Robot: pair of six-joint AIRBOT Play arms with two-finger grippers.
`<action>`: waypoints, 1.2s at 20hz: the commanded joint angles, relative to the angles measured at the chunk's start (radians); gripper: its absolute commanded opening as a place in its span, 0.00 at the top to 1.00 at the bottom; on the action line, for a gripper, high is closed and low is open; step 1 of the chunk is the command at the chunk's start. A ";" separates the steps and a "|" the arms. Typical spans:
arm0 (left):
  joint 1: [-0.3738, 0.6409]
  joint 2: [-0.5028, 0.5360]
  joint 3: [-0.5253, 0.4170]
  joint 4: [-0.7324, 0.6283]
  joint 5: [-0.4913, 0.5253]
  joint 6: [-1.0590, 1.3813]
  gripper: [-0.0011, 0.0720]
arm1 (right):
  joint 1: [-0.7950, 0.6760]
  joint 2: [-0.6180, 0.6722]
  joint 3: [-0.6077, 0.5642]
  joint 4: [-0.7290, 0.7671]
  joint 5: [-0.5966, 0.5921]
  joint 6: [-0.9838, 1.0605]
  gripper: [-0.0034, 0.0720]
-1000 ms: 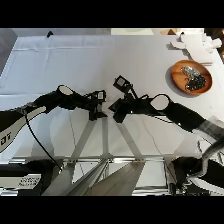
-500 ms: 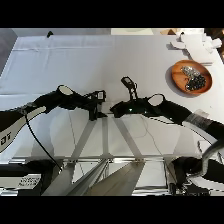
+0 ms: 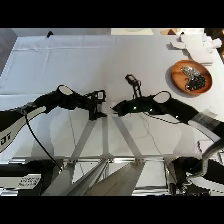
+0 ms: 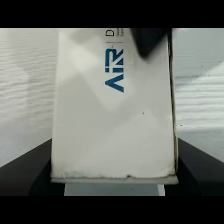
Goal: Fold the box and place the chain.
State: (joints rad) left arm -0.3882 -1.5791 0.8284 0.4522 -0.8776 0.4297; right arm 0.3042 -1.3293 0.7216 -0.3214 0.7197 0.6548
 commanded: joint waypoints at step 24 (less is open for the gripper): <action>0.000 0.000 0.001 0.002 -0.002 -0.001 0.61 | -0.204 0.240 -0.010 0.051 0.134 0.010 0.94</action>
State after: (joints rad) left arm -0.3882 -1.5791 0.8284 0.4530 -0.8795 0.4290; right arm 0.1413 -1.2011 0.6762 -0.2741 0.8444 0.6521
